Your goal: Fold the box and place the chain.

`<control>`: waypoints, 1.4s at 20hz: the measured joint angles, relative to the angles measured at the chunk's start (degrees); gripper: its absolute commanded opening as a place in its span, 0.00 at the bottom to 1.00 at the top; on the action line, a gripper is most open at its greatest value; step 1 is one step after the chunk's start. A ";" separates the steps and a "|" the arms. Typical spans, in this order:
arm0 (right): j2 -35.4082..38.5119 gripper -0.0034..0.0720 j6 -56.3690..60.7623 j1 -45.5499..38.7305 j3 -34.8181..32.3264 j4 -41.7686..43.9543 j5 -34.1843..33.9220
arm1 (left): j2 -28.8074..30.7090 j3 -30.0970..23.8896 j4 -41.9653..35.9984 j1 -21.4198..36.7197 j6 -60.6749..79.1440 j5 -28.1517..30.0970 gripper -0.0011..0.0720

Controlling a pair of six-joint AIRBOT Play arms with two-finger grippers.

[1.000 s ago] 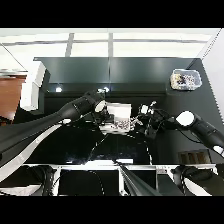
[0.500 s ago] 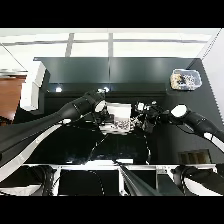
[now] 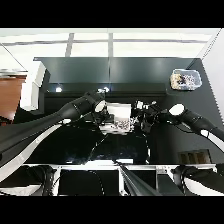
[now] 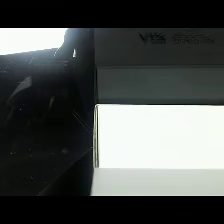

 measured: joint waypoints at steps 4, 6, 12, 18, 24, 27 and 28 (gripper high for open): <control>0.42 0.07 1.84 -0.02 0.02 -0.63 0.72 | 0.00 0.00 0.00 0.00 0.00 -0.02 0.05; 1.79 0.07 7.04 -0.04 -0.02 -2.27 1.55 | 0.00 0.00 0.00 0.00 0.00 -0.02 0.05; 13.81 0.07 31.82 -0.07 3.02 -10.23 9.35 | 0.00 0.00 0.00 0.00 0.00 -0.02 0.05; 24.46 0.07 50.23 -0.07 15.56 -12.74 24.70 | 0.00 0.00 0.00 0.00 0.00 -0.02 0.05; 26.23 0.07 58.01 -0.07 22.75 -1.11 29.86 | 0.00 0.00 0.00 0.00 -0.02 -0.13 0.05; 25.42 0.07 59.67 0.04 23.54 3.63 29.55 | 0.00 0.00 0.00 0.00 0.00 -0.11 0.05; 24.74 0.07 60.11 0.11 23.65 4.22 29.35 | 0.00 0.00 0.00 0.00 0.00 -0.11 0.05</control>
